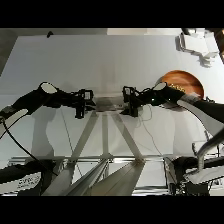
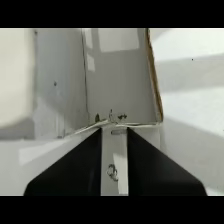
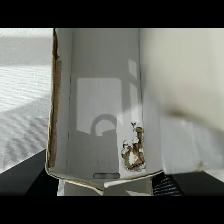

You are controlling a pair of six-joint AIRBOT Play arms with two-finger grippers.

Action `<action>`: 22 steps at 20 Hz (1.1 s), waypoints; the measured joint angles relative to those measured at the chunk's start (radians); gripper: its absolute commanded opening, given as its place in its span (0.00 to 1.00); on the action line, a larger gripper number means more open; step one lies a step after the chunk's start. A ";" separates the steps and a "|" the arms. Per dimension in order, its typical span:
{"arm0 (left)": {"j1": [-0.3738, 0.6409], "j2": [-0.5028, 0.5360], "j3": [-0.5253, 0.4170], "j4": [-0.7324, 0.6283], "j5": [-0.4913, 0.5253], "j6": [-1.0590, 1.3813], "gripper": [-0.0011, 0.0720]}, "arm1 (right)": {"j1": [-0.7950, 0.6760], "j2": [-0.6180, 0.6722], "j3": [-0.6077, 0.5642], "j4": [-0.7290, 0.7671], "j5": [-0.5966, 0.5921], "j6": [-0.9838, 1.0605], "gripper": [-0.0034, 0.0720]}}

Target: Fold the box and place the chain.

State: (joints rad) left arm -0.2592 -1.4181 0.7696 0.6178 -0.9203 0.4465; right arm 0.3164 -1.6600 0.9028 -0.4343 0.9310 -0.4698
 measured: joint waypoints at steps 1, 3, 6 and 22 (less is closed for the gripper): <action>-0.005 0.000 0.000 -0.002 0.003 0.003 0.23 | 0.000 0.000 0.000 0.000 0.000 0.000 0.73; -0.012 0.000 0.000 -0.005 0.007 0.003 0.23 | 0.000 0.000 0.000 0.000 0.000 0.000 0.73; -0.016 0.000 0.000 -0.028 0.010 0.005 0.23 | 0.000 0.000 0.000 0.000 0.000 0.000 0.73; -0.010 0.018 0.000 -0.080 0.007 -0.107 0.20 | 0.000 0.000 0.000 0.001 0.000 0.000 0.73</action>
